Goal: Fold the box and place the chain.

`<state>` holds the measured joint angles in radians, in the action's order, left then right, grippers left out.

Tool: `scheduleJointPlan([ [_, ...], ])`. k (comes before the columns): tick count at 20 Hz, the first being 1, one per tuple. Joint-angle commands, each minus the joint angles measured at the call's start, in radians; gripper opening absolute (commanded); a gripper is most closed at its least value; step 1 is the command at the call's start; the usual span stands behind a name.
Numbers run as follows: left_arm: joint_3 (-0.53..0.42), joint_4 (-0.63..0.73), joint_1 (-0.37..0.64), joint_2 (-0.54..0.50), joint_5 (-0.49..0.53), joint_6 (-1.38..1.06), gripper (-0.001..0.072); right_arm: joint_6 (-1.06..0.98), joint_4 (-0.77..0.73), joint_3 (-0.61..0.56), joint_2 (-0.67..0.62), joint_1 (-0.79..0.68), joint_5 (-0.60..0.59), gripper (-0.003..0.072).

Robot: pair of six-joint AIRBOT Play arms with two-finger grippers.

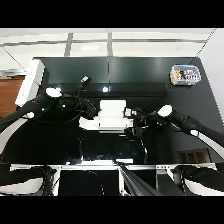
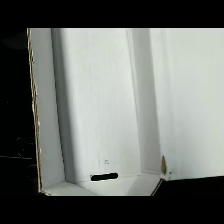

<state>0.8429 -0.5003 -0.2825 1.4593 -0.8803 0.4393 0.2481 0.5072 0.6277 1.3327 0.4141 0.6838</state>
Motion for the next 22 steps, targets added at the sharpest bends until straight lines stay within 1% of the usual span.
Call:
scheduleJointPlan([
  [1, 0.000, 0.003, -0.003, 0.047, -0.094, -0.001, 0.0026, -0.001, -0.001, 0.001, 0.001, 0.000, 0.000, 0.0477],
  [3, 0.009, -0.006, 0.002, 0.045, -0.094, -0.002, 0.0026, -0.001, -0.001, 0.001, 0.001, 0.000, 0.000, 0.0477],
  [5, 0.053, -0.077, 0.016, 0.027, -0.096, 0.006, 0.0024, -0.001, -0.001, 0.001, 0.001, 0.000, -0.001, 0.0477],
  [7, 0.097, -0.192, 0.041, -0.039, -0.096, 0.077, 0.0024, -0.001, -0.001, 0.001, 0.001, 0.000, -0.001, 0.0477],
  [9, 0.102, -0.279, 0.084, -0.132, -0.109, 0.098, 0.0024, -0.001, -0.001, 0.001, 0.001, 0.000, 0.000, 0.0477],
  [11, 0.084, -0.288, 0.151, -0.208, -0.185, 0.093, 0.0026, -0.001, -0.001, 0.001, 0.001, 0.000, 0.000, 0.0477],
  [12, 0.066, -0.275, 0.190, -0.235, -0.250, 0.062, 0.0026, -0.001, -0.001, 0.001, 0.001, 0.000, 0.000, 0.0477],
  [14, 0.028, -0.246, 0.257, -0.259, -0.405, -0.078, 0.0026, -0.001, -0.001, 0.001, 0.001, 0.000, -0.001, 0.0477],
  [15, 0.012, -0.274, 0.270, -0.258, -0.474, -0.182, 0.0030, -0.001, -0.001, 0.001, 0.001, 0.000, 0.000, 0.0477],
  [16, -0.005, -0.327, 0.267, -0.257, -0.500, -0.285, 0.0126, -0.001, -0.001, 0.001, 0.001, 0.000, 0.000, 0.0477],
  [17, -0.029, -0.361, 0.257, -0.256, -0.454, -0.347, 0.0381, 0.000, -0.001, 0.001, 0.001, 0.000, 0.000, 0.0477],
  [18, -0.053, -0.358, 0.247, -0.252, -0.380, -0.372, 0.0708, -0.001, -0.001, 0.001, 0.001, 0.000, 0.000, 0.0477],
  [20, -0.074, -0.349, 0.212, -0.232, -0.254, -0.447, 0.0717, 0.000, -0.001, 0.001, 0.001, 0.000, 0.000, 0.0477],
  [22, -0.075, -0.346, 0.156, -0.207, -0.170, -0.592, 0.0716, -0.001, -0.001, 0.001, 0.001, 0.000, 0.000, 0.0477],
])
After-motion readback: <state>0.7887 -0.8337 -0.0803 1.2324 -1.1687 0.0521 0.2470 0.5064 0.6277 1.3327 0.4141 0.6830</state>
